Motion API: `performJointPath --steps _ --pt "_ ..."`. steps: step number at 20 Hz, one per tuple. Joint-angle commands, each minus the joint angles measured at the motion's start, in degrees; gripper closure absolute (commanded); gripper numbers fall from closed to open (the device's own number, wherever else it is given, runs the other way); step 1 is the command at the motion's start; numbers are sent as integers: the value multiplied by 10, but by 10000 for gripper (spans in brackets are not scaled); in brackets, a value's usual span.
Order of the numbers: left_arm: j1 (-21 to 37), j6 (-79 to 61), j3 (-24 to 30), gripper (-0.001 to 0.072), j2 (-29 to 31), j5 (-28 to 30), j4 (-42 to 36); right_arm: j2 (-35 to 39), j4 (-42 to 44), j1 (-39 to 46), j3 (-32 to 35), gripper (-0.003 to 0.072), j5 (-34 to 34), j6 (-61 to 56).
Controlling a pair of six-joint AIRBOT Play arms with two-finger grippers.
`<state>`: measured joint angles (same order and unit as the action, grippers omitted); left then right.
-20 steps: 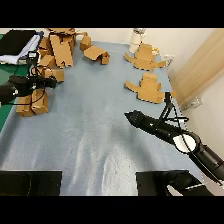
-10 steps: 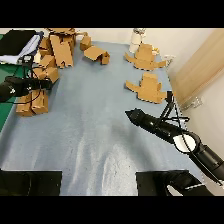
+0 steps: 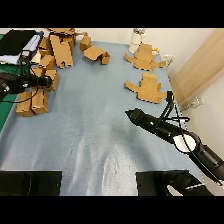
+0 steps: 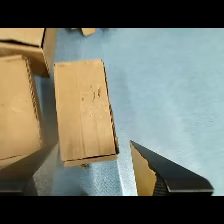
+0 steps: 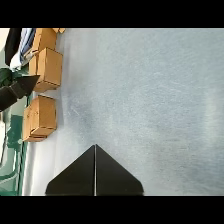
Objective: Fold the box.
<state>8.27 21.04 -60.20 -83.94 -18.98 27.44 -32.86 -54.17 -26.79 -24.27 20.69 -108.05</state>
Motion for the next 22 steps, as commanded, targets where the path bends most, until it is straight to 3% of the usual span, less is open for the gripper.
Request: performJointPath --steps 1,4,7,8,9,10,11,16,22 --pt "28 17 0 -11 55 -38 22 1 2 0 0 683 1 0" --pt "59 76 0 -11 100 -83 81 0 1 0 0 683 1 1" --pt "47 90 0 -11 123 -210 57 -4 -1 0 -1 682 -3 23" --pt "28 90 0 109 124 -264 36 -8 -1 0 -1 683 -7 34" --pt "6 90 0 412 124 -316 23 -15 -1 0 -1 683 -10 47" --pt "-21 90 0 652 124 -353 20 -23 -1 0 -2 683 -14 61" --pt "-58 91 0 696 124 -366 20 -33 -1 0 -4 684 -17 74" --pt "-239 166 0 697 120 -323 24 -122 -1 0 -57 683 -24 137" --pt "-320 250 0 697 62 -332 26 -270 32 -5 -161 683 -29 138"
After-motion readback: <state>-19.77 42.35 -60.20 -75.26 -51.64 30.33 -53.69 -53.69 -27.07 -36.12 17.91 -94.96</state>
